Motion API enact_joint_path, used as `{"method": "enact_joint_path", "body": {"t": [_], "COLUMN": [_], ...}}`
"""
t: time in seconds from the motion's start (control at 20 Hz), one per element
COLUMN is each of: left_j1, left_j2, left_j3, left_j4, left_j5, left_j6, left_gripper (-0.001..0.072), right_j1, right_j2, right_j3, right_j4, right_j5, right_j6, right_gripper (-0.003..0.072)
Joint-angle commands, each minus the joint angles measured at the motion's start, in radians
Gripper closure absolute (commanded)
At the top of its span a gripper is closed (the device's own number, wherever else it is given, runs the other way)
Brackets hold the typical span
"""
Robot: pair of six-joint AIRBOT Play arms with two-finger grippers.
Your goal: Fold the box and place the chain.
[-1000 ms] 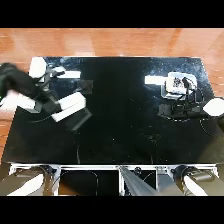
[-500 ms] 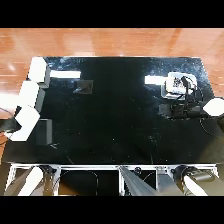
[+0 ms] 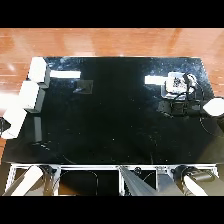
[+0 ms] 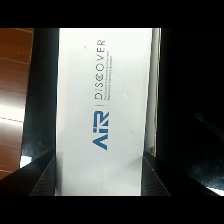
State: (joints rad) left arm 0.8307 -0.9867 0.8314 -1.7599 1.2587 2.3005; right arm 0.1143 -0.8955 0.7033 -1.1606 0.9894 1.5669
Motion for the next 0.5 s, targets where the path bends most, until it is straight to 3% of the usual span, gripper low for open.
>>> {"method": "enact_joint_path", "body": {"t": [0.0,0.1,0.15,0.2,0.45], "left_j1": [0.006,0.005,0.005,0.005,0.003], "left_j2": [-0.081,-0.103,-0.108,-0.108,-0.103], "left_j3": [0.001,0.001,0.001,0.001,0.037], "left_j4": [-0.033,-0.032,-0.032,-0.032,-0.009], "left_j5": [-0.020,-0.019,-0.030,-0.047,-0.077], "left_j6": [0.044,0.056,0.056,0.056,-0.013], "left_gripper": [0.0687,0.0668,0.0435,0.0082,0.0094], "right_j1": [0.000,0.000,0.000,0.000,0.000], "right_j2": [0.000,0.000,0.000,0.000,0.000], "right_j3": [0.000,0.000,0.000,0.000,0.005], "right_j4": [0.020,0.034,0.037,0.042,0.021], "right_j5": [-0.003,-0.002,-0.003,-0.003,-0.007], "right_j6": [0.001,0.005,0.008,0.008,0.005], "right_gripper": [0.0655,0.0655,0.0655,0.0655,0.0655]}}
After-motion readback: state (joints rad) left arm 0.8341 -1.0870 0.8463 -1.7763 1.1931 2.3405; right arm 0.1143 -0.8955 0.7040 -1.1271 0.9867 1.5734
